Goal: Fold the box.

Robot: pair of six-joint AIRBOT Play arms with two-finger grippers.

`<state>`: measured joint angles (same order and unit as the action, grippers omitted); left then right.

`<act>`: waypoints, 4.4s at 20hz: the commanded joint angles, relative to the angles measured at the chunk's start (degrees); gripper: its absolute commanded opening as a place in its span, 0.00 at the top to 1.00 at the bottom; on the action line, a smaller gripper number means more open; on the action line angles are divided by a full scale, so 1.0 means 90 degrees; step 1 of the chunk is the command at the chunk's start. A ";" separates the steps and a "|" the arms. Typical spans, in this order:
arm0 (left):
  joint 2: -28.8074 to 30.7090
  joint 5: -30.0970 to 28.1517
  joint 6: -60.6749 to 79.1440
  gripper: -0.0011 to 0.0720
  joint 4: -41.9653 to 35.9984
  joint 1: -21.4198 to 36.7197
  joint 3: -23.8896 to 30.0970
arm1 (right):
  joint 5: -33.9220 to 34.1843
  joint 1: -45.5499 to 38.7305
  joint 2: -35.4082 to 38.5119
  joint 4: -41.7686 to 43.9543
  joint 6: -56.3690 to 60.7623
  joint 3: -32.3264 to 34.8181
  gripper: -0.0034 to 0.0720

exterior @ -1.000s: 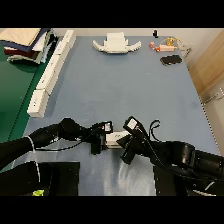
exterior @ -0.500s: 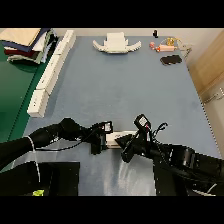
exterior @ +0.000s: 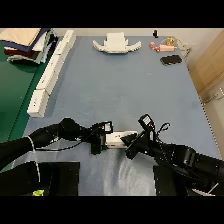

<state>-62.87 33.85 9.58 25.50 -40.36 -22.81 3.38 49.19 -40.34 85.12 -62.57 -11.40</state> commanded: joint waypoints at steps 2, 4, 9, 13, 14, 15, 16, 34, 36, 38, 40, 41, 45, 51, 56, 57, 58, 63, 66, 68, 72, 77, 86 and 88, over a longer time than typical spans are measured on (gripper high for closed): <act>0.0000 0.0000 -0.0005 0.38 0.0000 0.0000 -0.0005 | -0.0221 -0.0012 0.0005 0.0408 0.0022 0.0345 0.95; 0.0000 0.0000 -0.0005 0.38 0.0000 0.0002 -0.0005 | -0.0338 -0.0012 0.0002 0.0556 0.0024 0.0461 0.95; 0.0000 0.0000 -0.0005 0.38 0.0000 0.0002 -0.0005 | -0.0372 -0.0012 -0.0010 0.0665 0.0024 0.0595 0.95; 0.0000 0.0000 -0.0005 0.38 0.0000 0.0002 -0.0005 | -0.0406 -0.0012 -0.0007 0.0692 0.0024 0.0629 0.95; 0.0000 0.0000 -0.0005 0.38 0.0000 0.0000 -0.0005 | -0.0408 -0.0012 -0.0007 0.0690 0.0022 0.0629 0.95; 0.0000 0.0000 -0.0005 0.38 0.0000 0.0002 -0.0005 | -0.0449 -0.0012 -0.0007 0.0687 0.0022 0.0629 0.95; 0.0000 0.0000 -0.0005 0.38 0.0000 0.0000 -0.0005 | -0.0529 -0.0012 -0.0005 0.0685 0.0019 0.0627 0.95; 0.0000 0.0000 -0.0005 0.38 0.0000 0.0002 -0.0005 | -0.1095 0.0063 0.0104 -0.2030 -0.0051 0.0573 0.93; 0.0000 0.0000 -0.0005 0.38 0.0000 0.0000 -0.0005 | -0.1132 0.0063 -0.0177 -0.2035 -0.0056 0.0573 0.94; 0.0000 0.0000 -0.0005 0.38 0.0000 0.0000 -0.0005 | -0.1163 0.0063 -0.0391 -0.2035 -0.0172 0.0573 0.95; 0.0000 0.0000 -0.0005 0.38 0.0000 0.0002 -0.0005 | -0.1185 0.0063 -0.0415 -0.2040 -0.0175 0.0561 0.95; 0.0000 -0.0002 -0.0005 0.38 0.0000 0.0002 -0.0005 | -0.1180 0.0063 -0.0418 -0.2040 -0.0175 0.0566 0.95; 0.0000 -0.0002 -0.0005 0.38 0.0000 0.0002 -0.0005 | -0.1178 0.0063 -0.0415 -0.2055 -0.0172 0.0568 0.95; 0.0000 0.0000 -0.0005 0.38 0.0000 0.0002 -0.0005 | -0.1154 0.0063 -0.0415 -0.2047 -0.0170 0.0566 0.95; 0.0000 0.0000 -0.0005 0.38 0.0000 0.0002 -0.0005 | -0.1158 0.0063 -0.0260 -0.2030 -0.0170 0.0478 0.95; 0.0000 -0.0002 -0.0005 0.38 0.0000 0.0000 -0.0005 | -0.1146 0.0063 -0.0136 -0.2030 -0.0170 0.0435 0.95; 0.0000 -0.0002 -0.0005 0.38 0.0000 0.0000 -0.0005 | -0.1110 0.0063 -0.0024 -0.2030 -0.0170 0.0410 0.95; 0.0000 0.0000 -0.0005 0.38 0.0000 0.0000 -0.0005 | -0.0748 0.0063 0.0330 -0.2030 -0.0170 0.0413 0.71; 0.0000 0.0000 -0.0005 0.38 0.0000 0.0002 -0.0005 | -0.0746 0.0061 0.0600 -0.2025 -0.0163 0.0413 0.71; 0.0000 0.0000 -0.0005 0.38 0.0000 0.0000 -0.0005 | -0.0670 -0.0002 0.0804 -0.1911 -0.0146 0.0389 0.71; 0.0000 0.0000 -0.0005 0.38 0.0000 0.0000 -0.0005 | 0.1574 -0.0039 0.0918 -0.1579 -0.0117 -0.0250 0.74; 0.0002 -0.0002 -0.0010 0.38 -0.0007 0.0000 -0.0017 | 0.4964 -0.0505 0.0916 -0.2341 0.2144 -0.1280 0.75; 0.0622 -0.0102 -0.2310 0.38 0.0962 0.1175 -0.0772 | 0.5399 -0.1025 0.0916 -0.2453 0.3201 -0.1477 0.75; 0.0627 -0.0117 -0.2834 0.38 0.1161 0.2045 -0.0991 | 0.5399 -0.1025 0.0906 -0.2460 0.3354 -0.1477 0.75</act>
<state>-58.33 33.21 -7.88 32.25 -29.98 -29.23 50.94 40.25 -32.14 63.26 -35.09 -24.49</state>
